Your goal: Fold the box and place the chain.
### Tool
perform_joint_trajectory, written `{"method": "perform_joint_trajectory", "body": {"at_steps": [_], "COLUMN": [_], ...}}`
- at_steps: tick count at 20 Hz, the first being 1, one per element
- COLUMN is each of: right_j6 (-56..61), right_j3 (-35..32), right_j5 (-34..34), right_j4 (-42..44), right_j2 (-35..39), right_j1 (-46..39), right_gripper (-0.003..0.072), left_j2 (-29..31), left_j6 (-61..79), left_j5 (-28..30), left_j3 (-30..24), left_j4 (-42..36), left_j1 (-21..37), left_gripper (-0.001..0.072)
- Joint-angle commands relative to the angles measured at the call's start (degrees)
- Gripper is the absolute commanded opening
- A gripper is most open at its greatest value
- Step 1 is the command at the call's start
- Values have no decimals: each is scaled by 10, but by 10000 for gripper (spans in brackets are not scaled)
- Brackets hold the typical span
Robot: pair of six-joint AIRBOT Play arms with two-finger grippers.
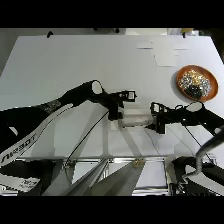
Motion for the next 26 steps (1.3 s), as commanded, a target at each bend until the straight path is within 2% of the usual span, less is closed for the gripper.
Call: {"method": "perform_joint_trajectory", "body": {"at_steps": [1,2,5,9,12,13,15,16,17,21,26], "right_j6": [2,2,2,2,2,2,2,2,2,2,2], "right_j3": [0,0,0,0,0,0,0,0,0,0,0], "right_j5": [-3,-3,-3,-3,-3,-3,-3,-3,-3,-3,-3], "right_j4": [2,2,2,2,2,2,2,2,2,2,2], "right_j2": [0,0,0,0,0,0,0,0,0,0,0], "right_j1": [0,0,0,0,0,0,0,0,0,0,0], "right_gripper": [415,415,415,415,415,415,415,415,415,415,415], "left_j2": [21,30,61,115,162,178,206,215,221,216,184], "left_j6": [-44,-47,-89,-193,-257,-271,-275,-274,-274,-274,-275], "left_j5": [-25,-33,-60,-111,-126,-126,-126,-126,-127,-114,-38], "left_j3": [0,0,0,0,0,0,0,0,0,0,0], "left_j4": [24,34,93,183,221,220,217,216,216,216,212], "left_j1": [1,1,1,1,0,-1,-7,-14,-26,-98,-166], "left_gripper": [617,649,649,630,611,522,207,71,4,1,2]}}
